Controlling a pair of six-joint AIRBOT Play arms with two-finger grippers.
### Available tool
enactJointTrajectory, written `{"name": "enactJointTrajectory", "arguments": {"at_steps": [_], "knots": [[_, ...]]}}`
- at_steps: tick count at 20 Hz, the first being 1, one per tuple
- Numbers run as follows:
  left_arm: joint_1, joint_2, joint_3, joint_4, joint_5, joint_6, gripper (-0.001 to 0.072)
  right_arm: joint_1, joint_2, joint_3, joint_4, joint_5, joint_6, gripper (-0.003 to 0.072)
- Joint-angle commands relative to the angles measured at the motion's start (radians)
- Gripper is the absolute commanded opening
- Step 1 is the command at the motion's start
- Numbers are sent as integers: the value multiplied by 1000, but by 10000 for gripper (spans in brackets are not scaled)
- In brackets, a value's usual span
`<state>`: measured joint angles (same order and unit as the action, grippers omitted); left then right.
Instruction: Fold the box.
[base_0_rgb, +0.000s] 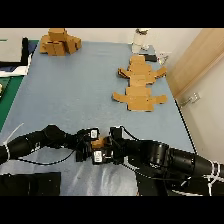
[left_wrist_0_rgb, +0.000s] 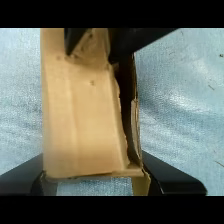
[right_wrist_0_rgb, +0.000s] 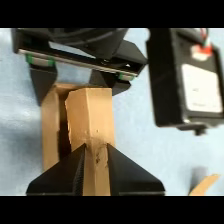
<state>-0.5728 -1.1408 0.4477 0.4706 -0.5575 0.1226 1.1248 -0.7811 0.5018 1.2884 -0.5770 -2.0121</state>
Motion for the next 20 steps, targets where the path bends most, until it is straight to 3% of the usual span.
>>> {"name": "enactJointTrajectory", "arguments": {"at_steps": [1,12,15,17,19,20], "knots": [[0,0,0,0,0,0,598,11,-12,-3,39,-1,3,208],[0,0,0,0,0,0,598,74,-33,-2,149,-34,7,207],[0,0,0,0,-1,0,598,73,14,9,149,-59,26,207],[0,0,0,0,0,0,598,73,96,27,150,-129,164,207],[0,0,0,0,0,0,598,72,201,27,220,-233,435,205],[0,0,0,0,0,0,598,71,243,16,288,-261,565,99]]}}
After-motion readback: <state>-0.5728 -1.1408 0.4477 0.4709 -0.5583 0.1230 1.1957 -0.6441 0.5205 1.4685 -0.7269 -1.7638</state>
